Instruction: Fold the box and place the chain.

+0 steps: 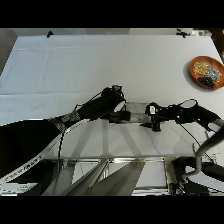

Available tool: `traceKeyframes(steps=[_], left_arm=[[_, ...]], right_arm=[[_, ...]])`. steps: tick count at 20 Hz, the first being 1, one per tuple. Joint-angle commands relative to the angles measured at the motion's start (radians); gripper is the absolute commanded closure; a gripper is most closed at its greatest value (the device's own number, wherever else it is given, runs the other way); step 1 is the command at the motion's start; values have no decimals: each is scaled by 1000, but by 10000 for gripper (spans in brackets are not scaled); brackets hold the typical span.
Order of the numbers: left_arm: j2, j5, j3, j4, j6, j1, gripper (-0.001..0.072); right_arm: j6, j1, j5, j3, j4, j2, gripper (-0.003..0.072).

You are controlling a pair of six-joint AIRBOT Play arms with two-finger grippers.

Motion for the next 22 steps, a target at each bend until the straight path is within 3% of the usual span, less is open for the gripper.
traceKeyframes(steps=[1, 4, 6, 7, 11, 12, 13, 14, 20, 21, 22], left_arm=[[-1, 18, 0, -11, -14, -1, 705], [0, 16, 0, -14, -13, -1, 684], [0, 15, 0, -14, -13, -1, 553], [0, 14, 0, -14, -13, -1, 534], [0, 12, 0, -13, -10, -1, 536], [0, 12, 0, -13, -10, -1, 565], [0, 12, 0, -13, -10, -1, 669], [0, 12, 0, -13, -10, -1, 704], [2, -4, 0, -13, -10, -1, 695], [2, -15, 0, -13, -9, 1, 666], [4, -31, 0, -10, -6, 2, 565]], right_arm=[[-1, 1, -2, 0, 0, 0, 225], [-1, 1, -2, 0, 0, 0, 225], [-1, 1, -2, 0, 0, 0, 225], [-1, 1, -2, 0, 0, 0, 225], [-1, 1, -2, 0, 0, 0, 225], [-1, 1, -2, 0, 0, 0, 225], [-1, 1, -2, 0, 0, 0, 225], [-1, 1, -2, 0, 0, 0, 225], [-1, 1, -2, 0, 0, 0, 225], [-1, 1, -2, 0, 0, 0, 225], [-1, 1, -2, 0, 0, 0, 225]])
